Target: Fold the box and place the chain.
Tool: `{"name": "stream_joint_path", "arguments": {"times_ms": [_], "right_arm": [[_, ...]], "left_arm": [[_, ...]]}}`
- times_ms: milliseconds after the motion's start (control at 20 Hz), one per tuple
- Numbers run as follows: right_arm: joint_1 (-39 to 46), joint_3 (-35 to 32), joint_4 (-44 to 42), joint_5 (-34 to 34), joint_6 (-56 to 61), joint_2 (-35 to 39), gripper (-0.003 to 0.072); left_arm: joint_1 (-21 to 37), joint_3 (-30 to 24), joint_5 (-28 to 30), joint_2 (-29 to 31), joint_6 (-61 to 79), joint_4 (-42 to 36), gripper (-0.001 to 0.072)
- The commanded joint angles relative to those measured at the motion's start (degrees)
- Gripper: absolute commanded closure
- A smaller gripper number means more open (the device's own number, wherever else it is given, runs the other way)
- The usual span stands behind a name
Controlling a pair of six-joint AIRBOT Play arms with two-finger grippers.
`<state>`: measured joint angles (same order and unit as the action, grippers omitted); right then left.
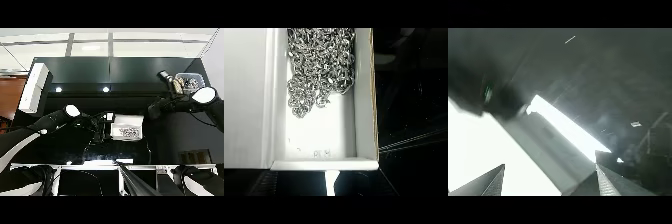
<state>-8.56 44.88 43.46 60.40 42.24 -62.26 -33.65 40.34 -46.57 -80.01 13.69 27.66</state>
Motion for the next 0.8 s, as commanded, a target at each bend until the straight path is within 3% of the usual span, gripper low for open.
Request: {"name": "stream_joint_path", "arguments": {"times_ms": [0, 200, 500, 750], "right_arm": [[-1.2, 0.0, 0.2, 5.3, -11.3, -0.9, -0.0034], [-1.2, 1.0, 0.1, 6.4, -12.5, -0.9, -0.0034], [-1.6, 1.6, 2.4, 18.2, -14.4, 0.1, -0.0034], [-1.6, 0.0, 3.5, 15.4, -14.4, 3.1, -0.0034]], "left_arm": [[0.0, 0.0, 0.0, 0.0, 0.0, 0.0, 0.0270], [0.0, 0.0, 0.0, 0.0, 0.0, 0.0, 0.0271], [0.0, 0.0, 0.0, 0.0, 0.0, 0.0, 0.0270], [0.0, 0.0, 0.0, 0.0, 0.0, 0.0, 0.0271]]}}
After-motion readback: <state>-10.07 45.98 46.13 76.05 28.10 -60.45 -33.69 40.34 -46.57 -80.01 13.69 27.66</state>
